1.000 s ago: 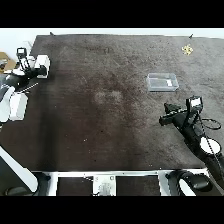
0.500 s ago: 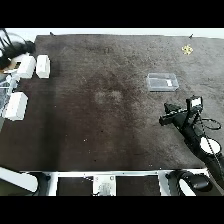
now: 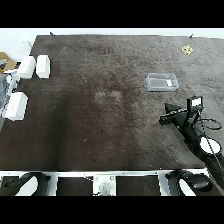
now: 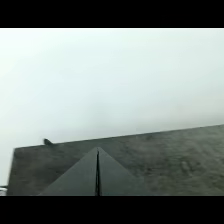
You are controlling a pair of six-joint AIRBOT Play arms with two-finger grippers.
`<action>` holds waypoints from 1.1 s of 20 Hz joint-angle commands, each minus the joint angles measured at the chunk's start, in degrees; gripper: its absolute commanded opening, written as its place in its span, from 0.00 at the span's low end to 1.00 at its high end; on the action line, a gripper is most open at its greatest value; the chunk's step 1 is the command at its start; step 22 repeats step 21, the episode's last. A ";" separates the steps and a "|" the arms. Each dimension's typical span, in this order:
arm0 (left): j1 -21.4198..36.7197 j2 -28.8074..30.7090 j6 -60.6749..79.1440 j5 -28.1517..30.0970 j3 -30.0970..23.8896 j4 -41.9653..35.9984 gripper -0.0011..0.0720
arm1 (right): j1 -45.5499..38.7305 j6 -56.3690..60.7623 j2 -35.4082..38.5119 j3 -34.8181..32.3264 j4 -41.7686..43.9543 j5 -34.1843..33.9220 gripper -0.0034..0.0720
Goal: Fold the box and place the chain.
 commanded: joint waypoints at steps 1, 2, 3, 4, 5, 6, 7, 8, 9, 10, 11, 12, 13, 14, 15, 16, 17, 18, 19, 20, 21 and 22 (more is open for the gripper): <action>0.02 18.10 6.84 8.09 -18.73 -0.07 0.02 | 0.04 0.00 -0.02 -0.02 0.00 0.00 0.04; 0.02 22.80 7.96 9.77 -24.50 -0.07 0.02 | 0.04 0.00 -0.02 -0.02 0.00 0.00 0.04; 0.04 27.71 8.52 11.41 -30.80 -0.07 0.02 | 0.04 0.00 -0.02 0.00 0.00 0.00 0.04; 0.04 32.61 9.18 12.59 -37.03 -0.07 0.02 | 0.04 0.00 -0.02 0.00 0.00 0.00 0.04; 0.04 37.27 8.98 13.60 -42.80 -0.09 0.02 | 0.04 0.00 -0.02 -0.02 0.00 0.00 0.04; 0.04 42.23 8.39 13.68 -48.65 -0.11 0.02 | 0.04 0.00 -0.02 -0.02 0.00 -0.02 0.04; 0.04 46.75 6.29 13.25 -54.10 -0.37 0.02 | 0.04 0.00 -0.02 -0.02 0.00 0.00 0.04; 0.04 50.36 4.31 12.52 -58.58 -0.35 0.02 | 0.04 0.00 -0.02 -0.02 0.00 0.00 0.04; 0.04 53.33 2.21 12.28 -62.45 -0.35 0.02 | 0.04 0.00 -0.02 -0.02 0.00 0.00 0.04; 0.04 55.67 0.07 12.39 -65.70 -0.35 0.02 | 0.04 0.00 -0.02 -0.02 0.00 0.00 0.04; 0.04 56.92 -0.96 12.35 -67.73 -0.35 0.02 | 0.04 0.00 -0.02 0.00 0.00 0.00 0.04; 0.04 56.89 -1.77 12.17 -68.76 -0.31 0.03 | 0.04 0.00 -0.02 -0.02 0.00 0.00 0.04; 0.04 56.63 -1.75 11.87 -68.94 -0.31 0.03 | 0.04 0.00 -0.02 -0.02 0.00 -0.02 0.04; 0.04 56.65 -1.77 11.45 -68.94 -0.33 0.03 | 0.04 0.00 -0.02 -0.02 0.00 0.00 0.04; 0.04 56.65 -1.77 11.28 -68.94 -0.33 0.03 | 0.04 0.00 -0.02 -0.02 0.00 -0.02 0.04; 0.04 56.65 -1.84 11.28 -68.94 -0.33 0.03 | 0.04 0.00 -0.02 0.00 0.00 0.00 0.04; 0.04 56.65 -2.03 11.28 -68.94 -0.33 0.03 | 0.04 0.00 -0.02 0.00 0.00 -0.02 0.04; 0.04 56.65 -1.99 11.30 -68.94 -0.33 0.03 | 0.04 0.00 -0.04 -0.02 0.00 -0.02 0.04; 0.04 56.65 -2.01 11.39 -68.94 -0.33 0.03 | 0.04 -0.02 -0.02 -0.02 0.00 0.00 0.04; 0.04 56.65 -2.01 11.41 -68.94 -0.33 0.03 | 0.04 0.00 -0.02 0.00 0.00 -0.02 0.04; 0.04 56.65 -1.99 11.41 -68.94 -0.33 0.03 | 0.04 -0.02 -0.02 0.00 0.00 -0.02 0.04; 0.04 56.65 -1.99 11.41 -68.94 -0.33 0.03 | 0.04 -0.02 -0.02 0.00 0.00 -0.02 0.04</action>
